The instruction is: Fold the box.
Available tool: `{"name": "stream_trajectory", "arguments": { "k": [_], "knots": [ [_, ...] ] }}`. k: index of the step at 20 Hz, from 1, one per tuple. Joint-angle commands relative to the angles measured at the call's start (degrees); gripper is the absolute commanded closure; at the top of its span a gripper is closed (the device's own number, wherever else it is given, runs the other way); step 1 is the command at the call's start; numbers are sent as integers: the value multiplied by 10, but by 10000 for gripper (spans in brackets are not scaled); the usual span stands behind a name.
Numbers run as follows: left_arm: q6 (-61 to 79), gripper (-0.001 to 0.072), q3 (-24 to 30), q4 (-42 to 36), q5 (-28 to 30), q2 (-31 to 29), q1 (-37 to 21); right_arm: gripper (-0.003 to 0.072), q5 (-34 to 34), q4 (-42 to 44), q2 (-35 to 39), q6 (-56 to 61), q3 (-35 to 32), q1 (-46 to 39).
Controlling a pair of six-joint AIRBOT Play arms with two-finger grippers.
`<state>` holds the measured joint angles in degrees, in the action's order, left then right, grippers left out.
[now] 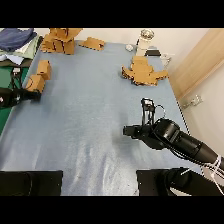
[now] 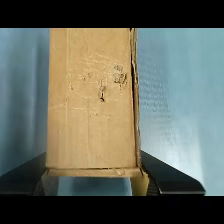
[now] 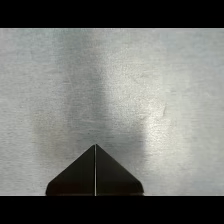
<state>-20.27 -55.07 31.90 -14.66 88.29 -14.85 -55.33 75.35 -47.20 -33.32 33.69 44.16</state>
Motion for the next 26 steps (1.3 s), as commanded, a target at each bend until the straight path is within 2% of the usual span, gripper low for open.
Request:
{"name": "stream_trajectory", "arguments": {
  "k": [1, 5, 7, 11, 14, 20, 26],
  "knots": [
    [-20, 211, -117, 0, -14, 80, 17, 682, 5, -5, 0, 3, 0, 0],
    [-36, 211, -226, 0, -12, 162, 46, 682, 5, -5, 0, 4, 0, 0],
    [-51, 211, -255, 0, -10, 184, 48, 682, 5, -3, 0, 5, 0, 0],
    [-62, 211, -261, 7, -4, 192, 44, 682, 5, 1, 0, 5, 0, 0],
    [-61, 210, -261, 11, -21, 192, 44, 682, 5, 1, 0, 12, 1, 0],
    [-64, 210, -260, 95, -68, 192, 44, 682, 9, 4, 0, 14, 4, 0],
    [-114, 208, -260, 120, -70, 191, 41, 682, 9, 6, 0, 14, 4, 0]
  ]
}}
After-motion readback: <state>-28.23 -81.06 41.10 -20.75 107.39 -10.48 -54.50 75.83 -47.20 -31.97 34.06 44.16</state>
